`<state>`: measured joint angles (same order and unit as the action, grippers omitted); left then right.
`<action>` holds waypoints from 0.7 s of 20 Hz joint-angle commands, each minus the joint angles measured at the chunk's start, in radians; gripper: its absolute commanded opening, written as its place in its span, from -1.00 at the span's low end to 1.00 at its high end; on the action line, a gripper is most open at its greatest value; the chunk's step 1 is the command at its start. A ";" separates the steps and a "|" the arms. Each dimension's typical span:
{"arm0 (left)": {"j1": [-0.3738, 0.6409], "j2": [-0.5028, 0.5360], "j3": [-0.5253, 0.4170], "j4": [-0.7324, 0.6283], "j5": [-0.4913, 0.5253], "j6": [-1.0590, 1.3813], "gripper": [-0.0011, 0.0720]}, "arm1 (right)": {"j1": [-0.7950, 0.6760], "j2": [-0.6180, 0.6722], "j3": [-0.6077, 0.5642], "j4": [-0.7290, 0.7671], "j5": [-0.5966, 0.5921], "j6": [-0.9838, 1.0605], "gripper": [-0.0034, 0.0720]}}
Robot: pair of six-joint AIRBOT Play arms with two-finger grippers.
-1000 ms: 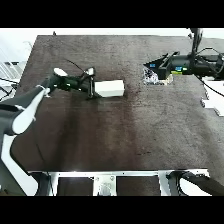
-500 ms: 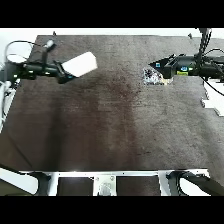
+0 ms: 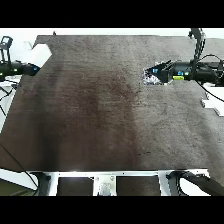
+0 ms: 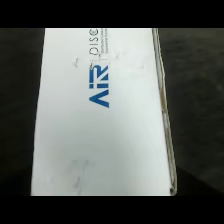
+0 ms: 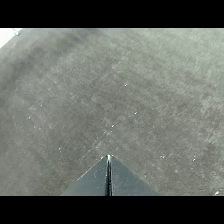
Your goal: Fold the box and place the chain.
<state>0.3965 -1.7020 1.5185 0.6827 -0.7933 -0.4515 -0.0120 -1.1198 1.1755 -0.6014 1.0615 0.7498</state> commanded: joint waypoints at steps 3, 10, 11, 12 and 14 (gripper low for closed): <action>0.027 -0.004 -0.090 0.121 0.321 -0.099 -0.93 | 0.023 -0.001 -0.036 0.026 -0.055 0.003 -0.88; 0.056 -0.124 -0.103 0.080 0.312 -0.078 -0.93 | 0.042 -0.001 -0.036 0.035 -0.070 0.003 -0.88; 0.061 -0.134 -0.103 0.080 0.309 -0.068 -0.93 | 0.042 -0.001 -0.036 0.034 -0.071 0.002 -0.88; 0.071 -0.145 -0.103 0.057 0.307 -0.070 -0.94 | 0.042 -0.001 -0.036 0.034 -0.071 0.002 -0.88; 0.087 -0.155 -0.100 0.050 0.305 -0.062 -0.93 | 0.043 -0.001 -0.036 0.034 -0.071 0.002 -0.88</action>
